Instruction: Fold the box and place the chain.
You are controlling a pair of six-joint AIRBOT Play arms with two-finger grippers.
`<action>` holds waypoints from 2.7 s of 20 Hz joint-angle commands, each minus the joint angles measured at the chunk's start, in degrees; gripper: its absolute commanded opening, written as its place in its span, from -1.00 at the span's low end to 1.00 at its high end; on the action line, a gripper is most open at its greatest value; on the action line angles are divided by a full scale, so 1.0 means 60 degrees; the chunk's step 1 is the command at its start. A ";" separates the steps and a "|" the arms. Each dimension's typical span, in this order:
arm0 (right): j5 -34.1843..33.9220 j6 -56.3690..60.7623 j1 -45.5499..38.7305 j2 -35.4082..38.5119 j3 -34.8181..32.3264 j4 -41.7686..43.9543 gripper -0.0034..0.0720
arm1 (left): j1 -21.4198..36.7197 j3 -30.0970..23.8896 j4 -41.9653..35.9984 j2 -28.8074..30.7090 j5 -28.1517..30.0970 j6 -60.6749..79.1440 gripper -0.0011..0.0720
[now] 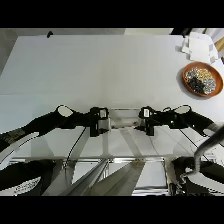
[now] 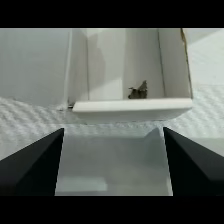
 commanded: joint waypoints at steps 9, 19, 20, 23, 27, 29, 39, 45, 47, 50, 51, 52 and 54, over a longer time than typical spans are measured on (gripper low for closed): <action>0.0004 0.0000 0.0004 0.0000 0.0000 0.0000 -0.02 | -0.0149 -0.0004 -0.0918 -0.0240 -0.0164 0.0474 0.97; 0.0004 0.0000 0.0004 0.0004 0.0004 0.0000 -0.02 | 0.0696 -0.0007 -0.0452 0.0222 -0.1421 0.0484 0.97; 0.0004 0.0000 0.0004 0.0004 0.0000 0.0000 -0.02 | 0.0714 -0.0007 -0.0408 0.0215 -0.1395 0.0484 0.97; 0.0000 0.0000 0.0004 0.0004 0.0000 0.0000 -0.02 | 0.0699 -0.0011 -0.0419 0.0200 -0.1177 0.0543 0.97; 0.0004 0.0000 0.0004 0.0004 0.0000 0.0000 -0.02 | 0.0557 -0.0011 -0.0852 0.0193 -0.0936 0.0984 0.97; 0.0004 0.0000 0.0004 0.0004 0.0000 0.0000 -0.02 | 0.0372 -0.0011 -0.0852 0.0186 -0.0951 0.1198 0.97; 0.0004 0.0000 0.0004 0.0004 0.0000 0.0000 -0.02 | -0.0058 0.0000 -0.1920 -0.0441 -0.0455 0.1617 0.96; 0.0004 0.0000 0.0004 0.0004 0.0000 0.0000 -0.02 | -0.0069 0.0004 -0.1923 -0.0441 -0.0430 0.1614 0.93; 0.0004 0.0000 0.0004 0.0004 0.0000 0.0000 -0.02 | -0.0069 0.0004 -0.1934 -0.0441 -0.0437 0.1617 0.93; 0.0004 0.0000 0.0004 0.0004 0.0000 0.0000 -0.02 | -0.0182 0.0004 -0.1967 -0.0441 -0.0423 0.1676 0.92; 0.0004 0.0000 0.0004 0.0004 0.0000 0.0000 -0.02 | -0.0280 0.0004 -0.2044 -0.0444 -0.0419 0.1763 0.92; 0.0004 0.0000 0.0004 0.0004 0.0000 0.0000 -0.02 | -0.0379 0.0004 -0.2160 -0.0444 -0.0379 0.1792 0.92; 0.0004 0.0000 0.0004 0.0004 0.0000 0.0000 -0.02 | -0.0521 0.0007 -0.2251 -0.0444 -0.0237 0.1829 0.91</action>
